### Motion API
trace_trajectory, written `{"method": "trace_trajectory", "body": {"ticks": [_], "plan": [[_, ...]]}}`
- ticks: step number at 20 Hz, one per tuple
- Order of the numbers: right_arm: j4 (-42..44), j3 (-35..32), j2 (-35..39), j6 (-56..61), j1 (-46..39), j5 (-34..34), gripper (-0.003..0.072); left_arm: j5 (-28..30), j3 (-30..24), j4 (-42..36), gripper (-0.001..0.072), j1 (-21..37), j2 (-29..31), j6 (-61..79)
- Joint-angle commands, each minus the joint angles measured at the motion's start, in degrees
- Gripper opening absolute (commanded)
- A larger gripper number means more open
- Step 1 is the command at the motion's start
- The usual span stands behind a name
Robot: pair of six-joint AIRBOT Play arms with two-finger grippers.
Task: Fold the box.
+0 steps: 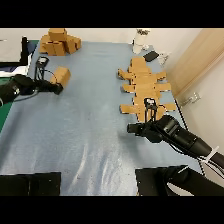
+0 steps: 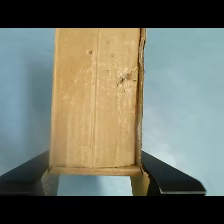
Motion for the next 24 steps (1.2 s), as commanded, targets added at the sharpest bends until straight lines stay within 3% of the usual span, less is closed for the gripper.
{"method": "trace_trajectory", "body": {"ticks": [1, 6, 8, 15, 16, 17, 24], "plan": [[-1.16, 0.04, 0.00, 0.02, 0.02, 2.43, 0.0003, 1.97, 12.76, 0.55, 0.0523, 5.25, -11.37, -2.73], [0.42, 0.04, 0.00, 0.13, 0.02, 3.50, 0.0002, 3.82, 28.22, 0.66, 0.0523, 9.55, -24.00, -8.48], [2.14, 0.04, 0.00, 1.03, 0.02, 3.52, 0.0003, 3.50, 31.32, 2.14, 0.0523, 10.71, -27.08, -9.01], [4.68, 0.04, 0.00, 1.05, 0.02, 5.51, 0.0003, 5.66, 31.89, 8.55, 0.0554, 12.35, -27.93, -9.97], [4.72, 0.04, 0.00, 1.05, 0.02, 6.23, 0.0002, 5.35, 31.89, 8.52, 0.0581, 12.33, -27.91, -9.97], [4.70, 0.04, 0.00, 1.05, 0.02, 6.67, 0.0003, 5.33, 31.89, 8.48, 0.0700, 12.28, -27.93, -10.01], [4.79, 0.04, 0.00, 1.05, 0.02, 6.75, 0.0002, -2.12, 32.48, 8.55, 0.0701, 12.35, -26.99, -10.01]]}}
